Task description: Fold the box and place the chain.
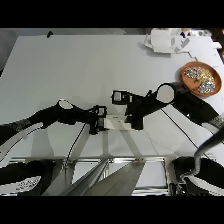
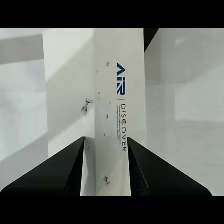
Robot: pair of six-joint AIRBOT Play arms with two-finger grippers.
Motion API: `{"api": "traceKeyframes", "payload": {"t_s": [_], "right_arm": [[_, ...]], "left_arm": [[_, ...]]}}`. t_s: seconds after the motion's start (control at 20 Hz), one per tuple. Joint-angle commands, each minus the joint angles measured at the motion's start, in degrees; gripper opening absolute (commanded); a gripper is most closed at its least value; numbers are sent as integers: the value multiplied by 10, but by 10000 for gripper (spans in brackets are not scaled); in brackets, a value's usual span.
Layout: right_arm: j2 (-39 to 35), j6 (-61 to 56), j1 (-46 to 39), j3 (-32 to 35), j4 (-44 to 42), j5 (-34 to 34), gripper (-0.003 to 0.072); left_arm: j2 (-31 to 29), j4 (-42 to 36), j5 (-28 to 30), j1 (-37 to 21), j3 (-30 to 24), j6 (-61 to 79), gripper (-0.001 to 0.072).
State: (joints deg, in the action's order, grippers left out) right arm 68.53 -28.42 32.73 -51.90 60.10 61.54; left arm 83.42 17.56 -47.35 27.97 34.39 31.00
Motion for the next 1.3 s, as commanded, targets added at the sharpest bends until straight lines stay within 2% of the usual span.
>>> {"api": "traceKeyframes", "payload": {"t_s": [0.0,0.35,0.45,0.7,0.8,1.25], "right_arm": [[-5,5,1,17,1,-27,294],[-6,19,23,17,1,-42,232],[-6,35,37,17,3,-59,165],[-6,12,41,17,64,-71,154],[-6,13,41,18,66,-72,94],[-6,13,41,37,51,-73,96]], "left_arm": [[0,0,0,0,0,0,150],[0,0,0,0,0,0,150],[0,0,0,0,0,0,150],[0,0,0,0,0,0,150],[0,0,0,0,0,0,150],[0,0,0,0,0,0,150]]}}
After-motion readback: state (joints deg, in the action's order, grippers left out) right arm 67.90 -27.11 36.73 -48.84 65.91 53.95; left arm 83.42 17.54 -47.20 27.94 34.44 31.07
